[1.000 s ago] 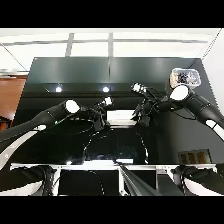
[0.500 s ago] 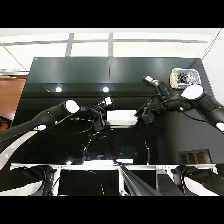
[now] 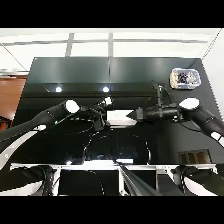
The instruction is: Fold the box and place the chain.
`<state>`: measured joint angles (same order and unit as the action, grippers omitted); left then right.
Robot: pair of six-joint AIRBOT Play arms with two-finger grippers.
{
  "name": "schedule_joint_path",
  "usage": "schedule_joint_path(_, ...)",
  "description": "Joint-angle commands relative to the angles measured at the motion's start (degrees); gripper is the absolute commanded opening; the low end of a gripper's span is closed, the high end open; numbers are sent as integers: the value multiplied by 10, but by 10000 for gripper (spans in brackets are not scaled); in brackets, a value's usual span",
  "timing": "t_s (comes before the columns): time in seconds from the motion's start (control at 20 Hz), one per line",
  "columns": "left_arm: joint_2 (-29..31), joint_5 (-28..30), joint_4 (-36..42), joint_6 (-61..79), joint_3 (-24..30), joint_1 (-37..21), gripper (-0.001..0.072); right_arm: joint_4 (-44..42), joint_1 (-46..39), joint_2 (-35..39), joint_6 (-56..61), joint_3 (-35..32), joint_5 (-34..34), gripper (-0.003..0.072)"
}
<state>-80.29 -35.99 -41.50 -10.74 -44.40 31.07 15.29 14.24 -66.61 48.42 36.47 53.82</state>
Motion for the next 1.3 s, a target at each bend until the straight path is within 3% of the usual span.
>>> schedule_joint_path(0.0, 0, 0, 0, 0, 0, 0, 361, 16, 39, -14, 51, -8, -92, 17)
schedule_joint_path(0.25, 0, 0, 0, 0, 0, 0, 361, 50, 41, -61, 78, -8, -90, 17)
schedule_joint_path(0.65, 0, -1, 1, 0, 0, 0, 360, 60, 39, -60, 62, -4, -77, 17)
schedule_joint_path(0.8, 0, -2, 2, 0, 0, 0, 360, 70, 16, -35, 50, 23, -53, 17)
schedule_joint_path(1.05, 0, -2, 1, 0, 0, 0, 373, 205, -80, 59, 57, 125, 14, 18)
schedule_joint_path(1.15, 2, -4, -15, 0, -5, 0, 681, 228, -124, 98, 63, 141, 36, 17)
schedule_joint_path(1.25, 9, -12, -48, 0, -15, 0, 719, 231, -174, 129, 67, 143, 71, 18)
